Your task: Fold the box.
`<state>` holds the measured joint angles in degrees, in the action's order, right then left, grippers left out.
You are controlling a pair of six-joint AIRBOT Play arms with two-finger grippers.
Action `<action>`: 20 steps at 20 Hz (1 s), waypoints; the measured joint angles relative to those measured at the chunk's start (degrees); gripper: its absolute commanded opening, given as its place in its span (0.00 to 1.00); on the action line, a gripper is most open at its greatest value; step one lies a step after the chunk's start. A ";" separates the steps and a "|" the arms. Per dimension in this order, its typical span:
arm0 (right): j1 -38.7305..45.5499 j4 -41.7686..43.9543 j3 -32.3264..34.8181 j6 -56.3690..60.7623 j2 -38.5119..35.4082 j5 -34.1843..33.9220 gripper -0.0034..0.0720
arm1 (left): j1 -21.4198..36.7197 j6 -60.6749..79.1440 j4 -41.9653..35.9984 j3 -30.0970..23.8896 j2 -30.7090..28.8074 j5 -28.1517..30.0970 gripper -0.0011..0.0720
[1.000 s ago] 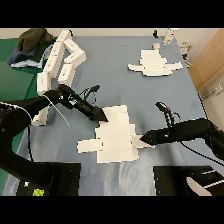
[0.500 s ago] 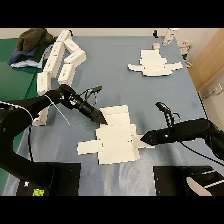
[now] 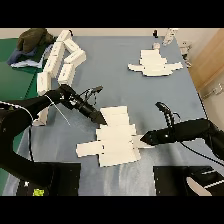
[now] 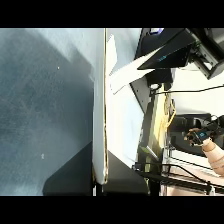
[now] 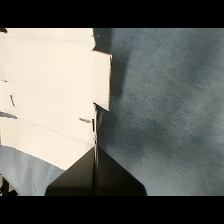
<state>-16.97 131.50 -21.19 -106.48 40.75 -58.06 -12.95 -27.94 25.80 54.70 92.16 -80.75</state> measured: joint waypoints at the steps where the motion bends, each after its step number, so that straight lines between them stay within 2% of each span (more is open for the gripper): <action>1: 0.02 -0.07 0.00 0.00 0.00 0.02 0.32 | 0.00 0.04 0.11 0.00 0.00 0.04 0.03; 4: 0.02 -1.62 -0.24 0.00 0.00 0.13 0.32 | 0.00 0.57 -0.02 0.02 0.00 -0.09 0.03; 7: 0.07 -6.84 -0.87 0.94 0.00 0.15 0.32 | 0.00 3.23 -0.28 0.31 -0.07 -0.17 0.03; 8: 0.07 -9.97 -1.11 2.64 0.00 0.24 0.41 | 0.00 4.48 -0.33 0.37 -0.26 -0.20 0.03; 9: 0.09 -13.33 -1.36 4.98 0.00 0.31 0.66 | -0.20 5.99 -0.37 0.42 -0.59 -0.22 0.03; 10: 0.17 -17.22 -1.64 8.00 0.00 0.44 0.76 | -0.55 7.61 -0.39 0.48 -1.01 -0.15 0.03; 15: 0.17 -30.88 -4.50 22.18 0.00 0.52 0.76 | -4.66 16.70 -0.39 0.50 -5.62 3.52 0.03; 18: 0.17 -36.57 -7.69 30.40 -0.04 0.55 0.76 | -7.87 21.27 -0.33 -0.76 -11.26 8.74 0.03; 20: 0.17 -39.89 -9.90 35.43 -0.07 0.55 0.76 | -9.46 24.00 -0.31 -3.78 -16.83 13.90 0.03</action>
<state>-16.80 91.61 -31.09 -71.05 40.69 -57.52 -22.41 -3.95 25.50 50.92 75.33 -66.85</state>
